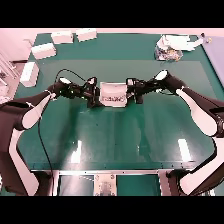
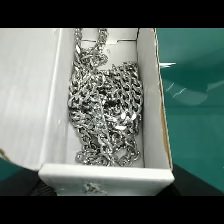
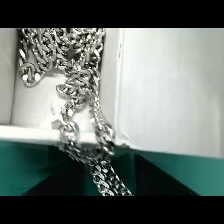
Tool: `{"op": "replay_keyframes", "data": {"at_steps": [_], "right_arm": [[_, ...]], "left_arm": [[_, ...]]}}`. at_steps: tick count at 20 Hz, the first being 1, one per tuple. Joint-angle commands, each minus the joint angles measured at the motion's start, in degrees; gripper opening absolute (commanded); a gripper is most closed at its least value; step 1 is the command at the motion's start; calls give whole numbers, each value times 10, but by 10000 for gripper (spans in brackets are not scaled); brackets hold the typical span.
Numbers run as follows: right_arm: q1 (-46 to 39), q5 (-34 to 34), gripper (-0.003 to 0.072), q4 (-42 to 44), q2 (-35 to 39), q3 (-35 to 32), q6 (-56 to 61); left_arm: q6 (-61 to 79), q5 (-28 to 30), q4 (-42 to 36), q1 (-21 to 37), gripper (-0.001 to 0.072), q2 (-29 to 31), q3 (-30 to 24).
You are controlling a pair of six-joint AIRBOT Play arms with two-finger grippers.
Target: Fold the box and place the chain.
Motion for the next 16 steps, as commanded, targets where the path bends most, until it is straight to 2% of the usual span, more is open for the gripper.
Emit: {"op": "replay_keyframes", "data": {"at_steps": [1,4,9,16], "right_arm": [[-2,41,254,-25,-10,8,19],[-12,44,7,-39,-10,10,61],[-17,43,5,-32,4,19,107],[-13,64,4,10,74,19,168]], "left_arm": [[0,0,0,0,353,0,0],[0,0,0,0,353,0,0],[0,0,0,0,353,0,0],[0,0,0,0,353,0,0]]}}
